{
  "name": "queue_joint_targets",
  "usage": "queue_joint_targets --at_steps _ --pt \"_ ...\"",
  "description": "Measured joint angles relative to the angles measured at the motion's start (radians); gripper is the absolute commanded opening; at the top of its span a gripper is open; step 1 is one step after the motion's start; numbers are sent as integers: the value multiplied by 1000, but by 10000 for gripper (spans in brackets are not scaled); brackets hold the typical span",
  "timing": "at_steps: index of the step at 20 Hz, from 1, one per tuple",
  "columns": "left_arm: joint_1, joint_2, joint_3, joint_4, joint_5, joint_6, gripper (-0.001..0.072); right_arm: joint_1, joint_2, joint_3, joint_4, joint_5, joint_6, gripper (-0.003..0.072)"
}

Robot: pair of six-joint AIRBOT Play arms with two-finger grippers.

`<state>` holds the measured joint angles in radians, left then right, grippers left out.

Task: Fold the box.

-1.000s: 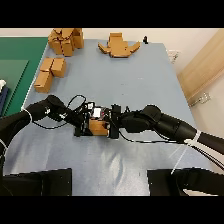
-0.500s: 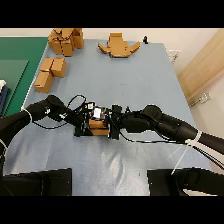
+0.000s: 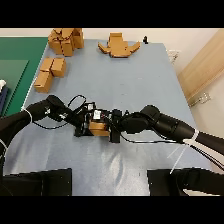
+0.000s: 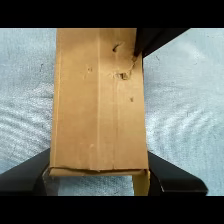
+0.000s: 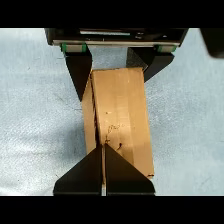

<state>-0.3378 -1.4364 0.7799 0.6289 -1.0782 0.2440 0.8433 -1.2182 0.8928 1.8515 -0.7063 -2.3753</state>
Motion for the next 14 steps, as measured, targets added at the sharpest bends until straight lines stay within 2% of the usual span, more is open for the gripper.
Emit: queue_joint_targets --at_steps 14 --pt "1 0 -1 3 -3 0 249 -2 -4 6 116 -37 3 10"
